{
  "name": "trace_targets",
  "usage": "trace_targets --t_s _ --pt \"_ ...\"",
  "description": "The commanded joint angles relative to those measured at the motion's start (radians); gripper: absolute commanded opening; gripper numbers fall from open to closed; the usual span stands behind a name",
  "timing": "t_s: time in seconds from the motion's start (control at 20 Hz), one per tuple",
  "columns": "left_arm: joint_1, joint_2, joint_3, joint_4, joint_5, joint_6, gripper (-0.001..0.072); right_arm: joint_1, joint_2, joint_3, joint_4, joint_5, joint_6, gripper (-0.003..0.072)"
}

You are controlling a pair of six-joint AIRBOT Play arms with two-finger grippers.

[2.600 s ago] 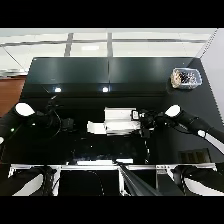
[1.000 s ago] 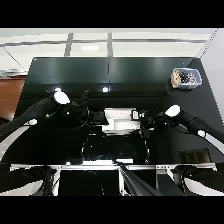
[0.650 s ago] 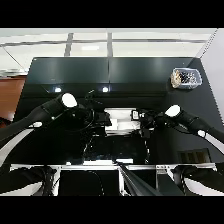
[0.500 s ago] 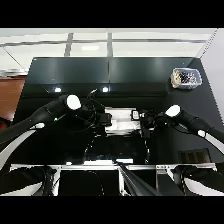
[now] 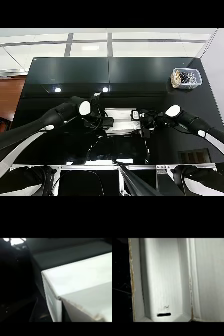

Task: Fold the box and place the chain.

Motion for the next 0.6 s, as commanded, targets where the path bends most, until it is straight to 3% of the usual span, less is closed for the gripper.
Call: trace_targets --t_s 0.0,0.2,0.3,0.55 --pt "-0.043 -0.043 0.074 0.163 -0.086 -0.132 0.0347 0.0 0.0 0.0 0.0 0.0 0.0 0.001" --pt "-0.113 -0.082 0.161 0.284 -0.178 -0.321 0.0347 0.0 0.0 0.0 0.0 0.0 0.0 0.001" --pt "-0.142 -0.105 0.197 0.324 -0.177 -0.358 0.0347 0.0 0.0 0.0 0.0 0.0 0.0 0.001" --pt "-0.161 -0.142 0.217 0.332 -0.207 -0.37 0.0347 0.0 0.0 0.0 0.0 0.0 0.0 0.001"
